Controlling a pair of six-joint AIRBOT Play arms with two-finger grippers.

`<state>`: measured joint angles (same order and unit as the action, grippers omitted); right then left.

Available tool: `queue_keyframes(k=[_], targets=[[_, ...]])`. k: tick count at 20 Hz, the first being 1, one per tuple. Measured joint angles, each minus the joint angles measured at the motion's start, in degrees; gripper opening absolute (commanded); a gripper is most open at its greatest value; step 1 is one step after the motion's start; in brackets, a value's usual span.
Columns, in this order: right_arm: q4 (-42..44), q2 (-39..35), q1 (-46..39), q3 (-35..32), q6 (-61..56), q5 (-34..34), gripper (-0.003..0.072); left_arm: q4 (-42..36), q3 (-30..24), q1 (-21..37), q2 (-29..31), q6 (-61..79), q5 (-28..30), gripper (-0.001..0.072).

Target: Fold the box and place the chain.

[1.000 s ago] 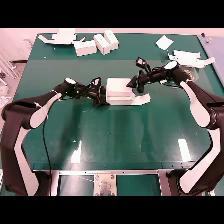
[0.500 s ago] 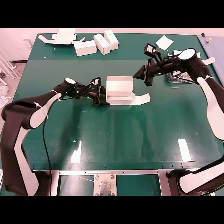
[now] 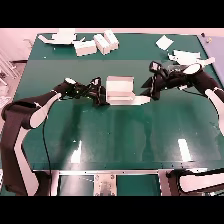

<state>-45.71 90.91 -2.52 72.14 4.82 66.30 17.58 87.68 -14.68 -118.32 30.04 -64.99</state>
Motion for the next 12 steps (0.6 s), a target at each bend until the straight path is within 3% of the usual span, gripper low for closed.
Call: queue_keyframes(k=[12], targets=[[3.3, 2.4, -0.2, -4.6, 12.1, -2.2, 0.0406, 0.0, 0.0, 0.0, 0.0, 0.0, 0.0, 0.0509]])
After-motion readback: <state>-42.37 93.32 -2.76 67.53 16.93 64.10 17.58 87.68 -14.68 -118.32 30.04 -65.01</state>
